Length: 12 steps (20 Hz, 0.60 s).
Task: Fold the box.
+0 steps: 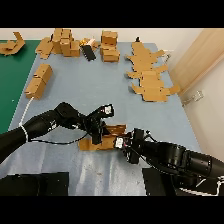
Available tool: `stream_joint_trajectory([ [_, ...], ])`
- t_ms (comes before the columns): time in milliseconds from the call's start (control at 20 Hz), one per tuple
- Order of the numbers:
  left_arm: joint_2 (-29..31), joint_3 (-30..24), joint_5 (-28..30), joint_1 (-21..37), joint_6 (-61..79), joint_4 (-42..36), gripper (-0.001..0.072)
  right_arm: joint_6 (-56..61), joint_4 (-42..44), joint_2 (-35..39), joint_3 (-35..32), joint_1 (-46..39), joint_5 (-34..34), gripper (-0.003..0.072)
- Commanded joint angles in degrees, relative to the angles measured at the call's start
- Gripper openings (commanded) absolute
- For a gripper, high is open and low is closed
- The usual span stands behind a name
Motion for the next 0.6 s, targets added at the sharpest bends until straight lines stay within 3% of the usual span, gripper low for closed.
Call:
stream_joint_trajectory([
  [0, 0.0, 0.0, 0.0, 0.0, 0.0, 0.0, 0.0013, 2.4, 1.0, 0.1, 0.1, 0.0, -0.3, 0.0542],
  [50, 0.0, 0.0, 0.0, 0.0, 0.0, 0.0, 0.0013, 3.1, 1.6, 0.1, 0.1, 0.0, -1.0, 0.0545],
  [150, 0.0, 0.0, 0.0, 0.0, 0.0, 0.0, 0.0013, 3.7, 0.5, 0.1, 0.1, 0.0, -1.4, 0.0712],
  [400, 0.0, 0.0, 0.0, 0.0, 0.0, 0.0, 0.0013, 1.2, -2.4, 0.7, 0.3, -0.2, -1.1, 0.0711],
  [550, 0.0, 0.0, 0.0, 0.0, 0.0, 0.0, 0.0014, -2.0, 0.6, 1.7, -0.4, -2.6, -0.4, 0.0711],
])
